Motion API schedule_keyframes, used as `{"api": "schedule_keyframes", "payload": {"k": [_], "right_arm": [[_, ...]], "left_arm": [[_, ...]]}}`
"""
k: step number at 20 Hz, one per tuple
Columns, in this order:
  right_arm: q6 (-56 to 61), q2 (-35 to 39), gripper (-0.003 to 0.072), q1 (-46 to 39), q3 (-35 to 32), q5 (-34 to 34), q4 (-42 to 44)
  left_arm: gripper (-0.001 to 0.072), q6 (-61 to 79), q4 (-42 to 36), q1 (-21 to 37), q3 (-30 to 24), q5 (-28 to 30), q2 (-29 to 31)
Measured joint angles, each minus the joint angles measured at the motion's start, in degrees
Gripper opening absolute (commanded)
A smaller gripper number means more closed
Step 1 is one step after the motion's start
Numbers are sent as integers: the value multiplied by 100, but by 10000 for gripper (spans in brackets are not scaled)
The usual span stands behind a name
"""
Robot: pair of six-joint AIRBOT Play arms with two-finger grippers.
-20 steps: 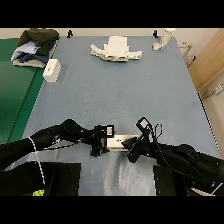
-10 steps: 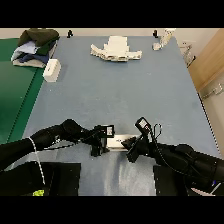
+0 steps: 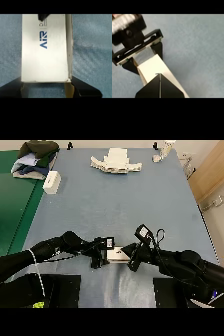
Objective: Fold the box.
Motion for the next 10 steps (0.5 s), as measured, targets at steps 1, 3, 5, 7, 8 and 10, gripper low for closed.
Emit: {"api": "schedule_keyframes", "payload": {"k": [1,3,5,7,8,10], "right_arm": [[0,-9,4,-111,138,-199,-162],[26,-94,4,-433,507,-623,-549],[262,-297,4,-863,962,-1207,-990],[682,-638,4,-1390,1521,-1869,-1473],[940,-872,5,-1690,1838,-2269,-1740],[1427,-1397,4,-2293,2490,-3071,-2170]], "left_arm": [[524,0,0,0,0,0,0],[524,2,0,0,2,0,-2],[524,4,0,0,0,0,0],[524,4,2,0,0,0,-2],[524,4,2,0,0,0,0],[524,4,2,0,0,0,-2]]}}
